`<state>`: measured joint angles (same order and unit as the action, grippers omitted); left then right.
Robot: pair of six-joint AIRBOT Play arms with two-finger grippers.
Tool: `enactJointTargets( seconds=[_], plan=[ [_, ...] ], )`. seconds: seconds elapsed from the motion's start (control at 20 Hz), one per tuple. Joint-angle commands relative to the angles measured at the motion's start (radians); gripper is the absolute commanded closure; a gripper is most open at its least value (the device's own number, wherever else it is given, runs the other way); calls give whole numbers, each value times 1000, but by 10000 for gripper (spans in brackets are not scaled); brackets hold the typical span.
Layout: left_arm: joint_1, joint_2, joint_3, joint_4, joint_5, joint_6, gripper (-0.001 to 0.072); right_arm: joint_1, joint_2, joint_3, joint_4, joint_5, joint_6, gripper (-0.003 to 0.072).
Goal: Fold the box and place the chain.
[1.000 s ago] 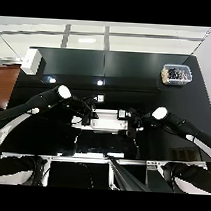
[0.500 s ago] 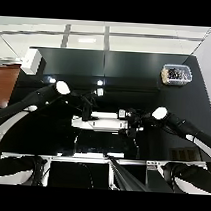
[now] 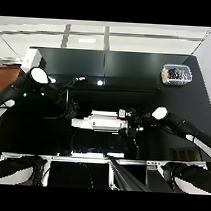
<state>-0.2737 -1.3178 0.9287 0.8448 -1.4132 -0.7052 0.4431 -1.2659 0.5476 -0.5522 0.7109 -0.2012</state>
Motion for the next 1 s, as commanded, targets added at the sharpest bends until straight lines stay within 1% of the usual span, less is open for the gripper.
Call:
enactJointTargets(
  seconds=[0.0,0.1,0.15,0.2,0.25,0.3,0.35,0.4,0.5,0.55,0.65,0.7,0.8,0.95],
  plan=[
    [-19,5,-103,-290,-10,-34,685,0,0,1,0,1,0,519],
    [-68,5,-141,-437,161,48,685,0,0,1,0,2,0,520],
    [-80,5,-140,-500,240,82,685,0,0,1,0,2,0,519],
    [-84,5,-140,-571,340,108,685,0,0,1,0,2,0,520],
    [-84,5,-140,-610,442,109,685,0,0,1,0,1,0,520],
    [-83,5,-140,-605,545,108,685,0,0,1,0,1,0,520],
    [-83,2,-140,-560,610,108,685,0,0,1,0,1,0,519],
    [-83,-4,-140,-479,648,85,685,0,0,1,0,1,0,520],
    [-84,-24,-140,-317,637,-54,685,0,0,1,0,0,0,520],
    [-84,-37,-140,-268,601,-124,685,0,0,1,1,0,1,520],
    [-85,-70,-141,-258,527,-161,685,0,0,1,1,-1,2,520],
    [-92,-84,-141,-259,508,-161,685,0,0,1,2,-3,3,520],
    [-113,-101,-141,-258,507,-159,685,0,0,1,2,-8,6,520],
    [-117,-98,-135,-247,502,-157,685,0,0,1,2,-9,8,519]
  ],
)
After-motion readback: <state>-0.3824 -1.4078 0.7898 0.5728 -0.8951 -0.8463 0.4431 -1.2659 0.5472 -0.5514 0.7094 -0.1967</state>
